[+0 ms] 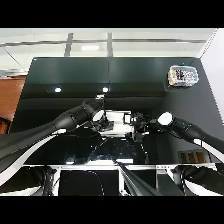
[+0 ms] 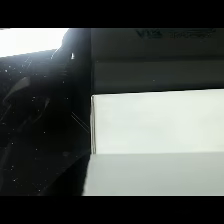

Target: Fold the box and place the chain.

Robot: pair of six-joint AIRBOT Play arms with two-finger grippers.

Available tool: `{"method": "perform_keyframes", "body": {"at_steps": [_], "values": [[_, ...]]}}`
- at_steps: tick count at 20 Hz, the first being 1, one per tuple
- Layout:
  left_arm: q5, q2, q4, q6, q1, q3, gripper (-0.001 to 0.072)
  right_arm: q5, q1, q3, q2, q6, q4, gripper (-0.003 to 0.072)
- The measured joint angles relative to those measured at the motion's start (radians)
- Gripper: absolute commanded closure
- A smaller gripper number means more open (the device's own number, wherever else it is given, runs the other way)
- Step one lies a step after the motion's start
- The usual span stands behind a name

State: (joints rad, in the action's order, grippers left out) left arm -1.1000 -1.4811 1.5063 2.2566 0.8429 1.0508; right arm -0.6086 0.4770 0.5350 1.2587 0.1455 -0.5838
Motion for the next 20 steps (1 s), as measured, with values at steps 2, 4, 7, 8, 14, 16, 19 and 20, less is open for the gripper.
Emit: {"method": "perform_keyframes", "body": {"at_steps": [2,4,7,8,14,16,19,20], "values": [[0.000,0.000,0.000,-0.001,0.000,0.000,0.0684,0.000,0.000,0.000,0.000,0.000,0.000,0.0561],[0.000,0.000,0.000,-0.001,0.000,0.000,0.0685,0.001,0.000,0.000,0.000,0.000,0.001,0.0124],[0.005,0.000,-0.004,-0.002,0.000,0.000,0.0685,0.008,0.000,0.000,-0.009,-0.043,-0.006,-0.0024],[0.003,0.000,-0.006,-0.004,0.001,0.000,0.0685,-0.005,-0.001,0.000,-0.023,-0.070,-0.031,-0.0023],[-0.029,0.000,0.009,-0.007,0.001,0.000,0.0685,-0.107,-0.003,0.000,-0.132,-0.193,-0.204,-0.0017],[-0.030,0.000,0.015,-0.007,0.001,0.000,0.0685,-0.122,-0.002,0.000,-0.145,-0.205,-0.220,0.0291],[-0.030,0.000,0.019,-0.006,0.001,0.000,0.0685,-0.142,-0.002,0.000,-0.154,-0.217,-0.205,0.0393],[-0.030,0.000,0.019,-0.006,0.001,0.000,0.0685,-0.147,0.000,0.000,-0.156,-0.218,-0.189,0.0491]]}}
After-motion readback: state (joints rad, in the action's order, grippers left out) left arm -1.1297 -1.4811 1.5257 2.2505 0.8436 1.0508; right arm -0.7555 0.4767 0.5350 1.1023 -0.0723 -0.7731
